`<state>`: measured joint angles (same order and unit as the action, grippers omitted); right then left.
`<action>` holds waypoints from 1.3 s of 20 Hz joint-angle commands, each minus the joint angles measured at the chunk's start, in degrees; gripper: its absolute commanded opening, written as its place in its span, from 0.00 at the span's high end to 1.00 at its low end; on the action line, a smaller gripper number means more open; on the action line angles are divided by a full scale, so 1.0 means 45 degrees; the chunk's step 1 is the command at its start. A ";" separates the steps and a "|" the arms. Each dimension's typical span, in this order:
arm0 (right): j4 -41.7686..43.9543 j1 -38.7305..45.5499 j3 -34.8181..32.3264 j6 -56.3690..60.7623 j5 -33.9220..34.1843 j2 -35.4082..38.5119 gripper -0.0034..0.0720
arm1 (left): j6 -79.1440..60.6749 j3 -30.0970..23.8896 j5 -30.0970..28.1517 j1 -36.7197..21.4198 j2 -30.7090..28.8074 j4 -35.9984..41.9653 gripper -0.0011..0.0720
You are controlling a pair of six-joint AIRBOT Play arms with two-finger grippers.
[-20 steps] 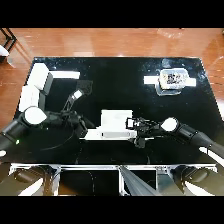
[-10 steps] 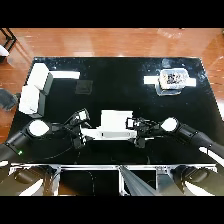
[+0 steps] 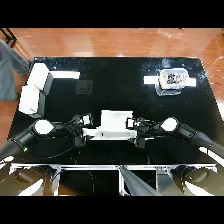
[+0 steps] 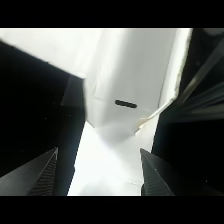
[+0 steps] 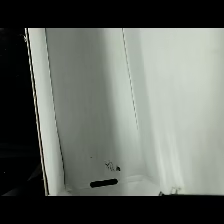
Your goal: Fold the box and place the chain.
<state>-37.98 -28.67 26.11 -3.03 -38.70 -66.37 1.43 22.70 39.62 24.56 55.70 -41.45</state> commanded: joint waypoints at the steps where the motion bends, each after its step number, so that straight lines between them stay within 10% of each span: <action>1: 0.0005 -0.0015 0.0005 0.0005 -0.0005 0.0000 0.64 | -0.1039 0.0015 -0.0053 0.0092 0.0321 0.0053 0.15; 26: 0.0005 -0.0010 0.0005 0.0010 -0.0005 0.0000 0.64 | -0.1661 0.1098 0.0597 0.0816 0.1899 0.0325 0.16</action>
<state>-37.98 -28.67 26.11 -3.03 -38.72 -66.37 -6.07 27.05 43.33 26.89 63.16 -40.07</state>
